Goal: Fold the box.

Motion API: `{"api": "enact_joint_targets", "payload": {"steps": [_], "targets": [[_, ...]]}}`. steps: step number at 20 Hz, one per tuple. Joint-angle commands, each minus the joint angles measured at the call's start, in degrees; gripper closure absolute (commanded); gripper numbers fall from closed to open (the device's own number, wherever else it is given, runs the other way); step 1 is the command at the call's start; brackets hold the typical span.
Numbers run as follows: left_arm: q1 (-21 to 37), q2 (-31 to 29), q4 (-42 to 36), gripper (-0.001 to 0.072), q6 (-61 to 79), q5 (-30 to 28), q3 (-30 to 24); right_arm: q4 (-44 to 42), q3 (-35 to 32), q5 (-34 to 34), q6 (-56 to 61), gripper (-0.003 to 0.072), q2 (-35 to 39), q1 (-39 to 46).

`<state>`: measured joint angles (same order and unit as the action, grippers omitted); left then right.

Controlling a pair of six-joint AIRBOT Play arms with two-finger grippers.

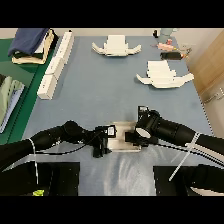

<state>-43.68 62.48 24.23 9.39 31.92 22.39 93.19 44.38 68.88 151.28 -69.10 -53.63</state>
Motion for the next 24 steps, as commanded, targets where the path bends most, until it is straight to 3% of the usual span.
{"api": "enact_joint_targets", "payload": {"steps": [1,6,7,8,11,13,21,24], "targets": [[0.1,0.0,0.2,0.0232,0.0,0.0,0.0,0.8,0.1,1.1,0.7,0.0686,-0.1,-0.1],[0.1,0.0,0.2,0.0231,0.0,0.0,0.0,0.8,0.1,0.9,-0.5,0.0667,-0.1,-0.1],[0.1,0.0,0.2,0.0232,0.0,0.0,0.0,0.3,0.1,0.9,-1.0,0.0478,0.0,-0.1],[0.1,0.0,0.2,0.0232,0.0,0.0,0.0,-0.8,0.2,0.9,-2.1,0.0366,0.1,-0.1],[0.1,0.0,0.2,0.0232,0.0,0.0,0.0,-3.1,0.4,0.9,-4.4,0.0363,0.8,-0.1],[0.1,0.0,0.2,0.0232,0.0,0.0,0.0,-4.5,0.4,0.9,-5.4,0.0235,1.0,-0.1],[0.1,0.0,0.2,0.0232,0.0,0.0,0.0,-4.4,3.9,1.9,-6.7,0.0235,5.7,0.0],[0.1,0.0,0.2,0.0232,0.0,0.0,0.0,0.1,4.9,7.5,-4.5,0.0235,10.5,0.0]]}}
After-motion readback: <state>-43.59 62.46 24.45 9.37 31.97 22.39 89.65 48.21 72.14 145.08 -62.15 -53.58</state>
